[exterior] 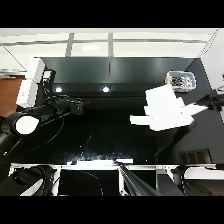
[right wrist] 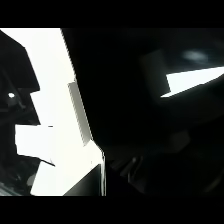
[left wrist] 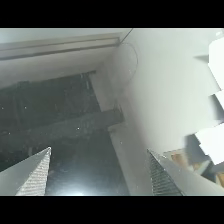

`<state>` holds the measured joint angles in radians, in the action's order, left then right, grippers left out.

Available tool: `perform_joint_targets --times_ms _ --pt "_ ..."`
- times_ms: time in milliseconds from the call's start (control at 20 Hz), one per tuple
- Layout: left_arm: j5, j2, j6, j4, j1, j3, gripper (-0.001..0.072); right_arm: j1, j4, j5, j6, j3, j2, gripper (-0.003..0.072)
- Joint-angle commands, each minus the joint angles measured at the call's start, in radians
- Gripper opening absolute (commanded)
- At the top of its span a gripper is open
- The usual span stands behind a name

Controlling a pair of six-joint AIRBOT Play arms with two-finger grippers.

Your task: Fold the box and place the chain.

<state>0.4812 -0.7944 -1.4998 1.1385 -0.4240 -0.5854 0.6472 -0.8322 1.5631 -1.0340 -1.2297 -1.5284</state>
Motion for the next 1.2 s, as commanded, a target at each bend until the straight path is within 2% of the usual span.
perform_joint_targets --times_ms 0,150,300,450,550,800,950,1050,1150 --pt "0.01 -0.001 0.0 -0.024 0.0 0.0 0.0714 -0.195 0.143 -0.197 -0.006 0.135 0.183 0.0015" --pt "0.039 -0.001 0.0 -0.04 0.0 0.0 0.0714 -0.376 0.308 -0.484 0.085 0.33 0.438 0.0015" --pt "0.056 -0.006 0.0 -0.04 -0.001 0.0 0.0713 -0.599 0.304 -0.691 0.085 0.527 0.656 0.0015" --pt "0.055 -0.022 0.0 -0.04 0.0 0.0 0.0714 -0.824 0.299 -0.905 0.084 0.702 0.796 0.0015" --pt "0.068 -0.038 0.0 -0.041 0.0 0.0 0.0714 -0.928 0.296 -1.024 0.076 0.773 0.821 0.0015" --pt "0.157 -0.094 0.0 -0.085 0.008 -0.002 0.0714 -1.101 0.252 -1.162 0.088 0.887 0.821 0.0015" --pt "0.279 -0.132 0.001 -0.137 0.085 -0.016 0.0714 -1.167 0.259 -1.267 0.066 0.937 0.821 0.0015" --pt "0.364 -0.178 0.097 -0.262 0.149 -0.015 0.0714 -1.197 0.259 -1.278 0.057 0.946 0.821 0.0016" --pt "0.447 -0.244 0.263 -0.469 0.206 -0.008 0.0713 -1.21 0.26 -1.277 0.047 0.946 0.821 0.0016"
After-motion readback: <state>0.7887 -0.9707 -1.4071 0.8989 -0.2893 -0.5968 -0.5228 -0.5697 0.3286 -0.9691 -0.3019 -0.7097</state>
